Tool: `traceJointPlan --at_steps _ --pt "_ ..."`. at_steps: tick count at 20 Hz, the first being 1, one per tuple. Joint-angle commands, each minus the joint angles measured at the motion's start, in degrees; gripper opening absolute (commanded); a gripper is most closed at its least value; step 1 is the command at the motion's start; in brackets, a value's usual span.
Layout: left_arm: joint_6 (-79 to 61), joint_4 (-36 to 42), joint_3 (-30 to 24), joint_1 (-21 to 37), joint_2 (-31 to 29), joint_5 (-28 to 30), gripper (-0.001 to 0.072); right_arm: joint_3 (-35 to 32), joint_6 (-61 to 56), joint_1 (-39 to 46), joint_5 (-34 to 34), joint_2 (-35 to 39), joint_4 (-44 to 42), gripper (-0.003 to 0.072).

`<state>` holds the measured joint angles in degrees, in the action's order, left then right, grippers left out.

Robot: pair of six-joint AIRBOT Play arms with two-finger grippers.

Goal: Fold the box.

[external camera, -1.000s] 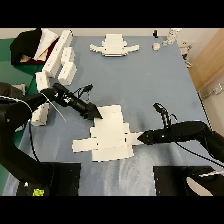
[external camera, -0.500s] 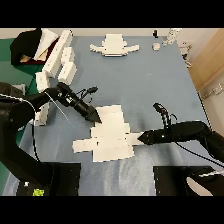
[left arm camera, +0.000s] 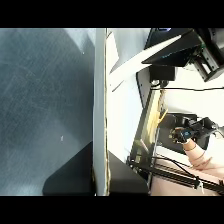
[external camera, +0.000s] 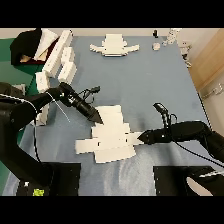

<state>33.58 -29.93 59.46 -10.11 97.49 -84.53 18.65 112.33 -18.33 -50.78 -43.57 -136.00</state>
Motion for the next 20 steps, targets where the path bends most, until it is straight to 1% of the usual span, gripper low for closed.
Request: traceJointPlan --at_steps 1,2,3,4,5,6,8,10,11,13,14,15,16,17,19,20 --pt "-0.7 0.3 0.1 -0.2 0.0 0.1 0.0035 0.0 0.0 0.0 0.2 0.0 0.0 0.0015" --pt "-0.5 0.7 0.1 -0.3 0.0 0.1 0.0035 0.0 0.0 0.0 0.4 0.0 0.0 0.0015" --pt "-0.6 0.8 0.1 -0.3 0.0 0.0 0.0035 0.0 0.0 0.0 0.9 0.0 0.1 0.0035" --pt "-0.6 0.8 0.1 -0.3 0.0 0.0 0.0035 0.0 0.1 0.0 1.2 0.0 0.4 0.0196" --pt "-0.6 0.9 0.1 -0.3 0.0 0.4 0.0030 0.0 0.1 0.0 1.6 0.0 1.1 0.0320" --pt "-0.6 0.9 0.5 -0.3 0.0 1.1 0.0014 0.0 0.0 0.1 2.3 0.0 2.2 0.0321" --pt "-0.8 0.9 1.7 -0.3 -0.3 1.9 0.0013 0.3 0.0 0.1 3.5 0.0 5.7 0.0321" --pt "-4.4 0.9 2.6 -0.7 -1.8 2.0 0.0013 1.4 -3.9 0.2 4.7 0.0 13.4 0.0321" --pt "-7.3 1.2 2.7 -1.2 -3.3 2.4 0.0012 2.3 -9.0 0.5 5.7 0.0 18.9 0.0321" --pt "-13.0 1.3 2.7 -3.1 -7.3 4.1 0.0012 4.7 -23.0 1.6 7.6 0.0 29.7 0.0321" --pt "-16.7 1.2 2.5 -4.3 -9.4 5.2 0.0012 6.3 -27.4 2.2 8.3 0.0 32.8 0.0322" --pt "-19.1 1.2 2.4 -5.8 -11.6 7.3 0.0012 8.2 -29.2 2.8 8.8 0.0 34.0 0.0324" --pt "-19.5 1.2 2.4 -7.4 -13.5 10.2 0.0012 9.9 -29.4 3.1 9.3 0.0 34.0 0.0377" --pt "-20.4 1.2 2.4 -8.9 -15.1 12.5 0.0011 11.7 -30.4 3.1 10.2 0.0 34.1 0.0464" --pt "-22.4 1.2 2.1 -12.1 -18.0 17.0 0.0010 14.3 -34.9 3.1 11.3 0.0 34.7 0.0464" --pt "-24.0 1.3 1.1 -13.7 -19.7 19.6 0.0009 14.9 -36.3 3.1 11.8 0.0 35.1 0.0464"
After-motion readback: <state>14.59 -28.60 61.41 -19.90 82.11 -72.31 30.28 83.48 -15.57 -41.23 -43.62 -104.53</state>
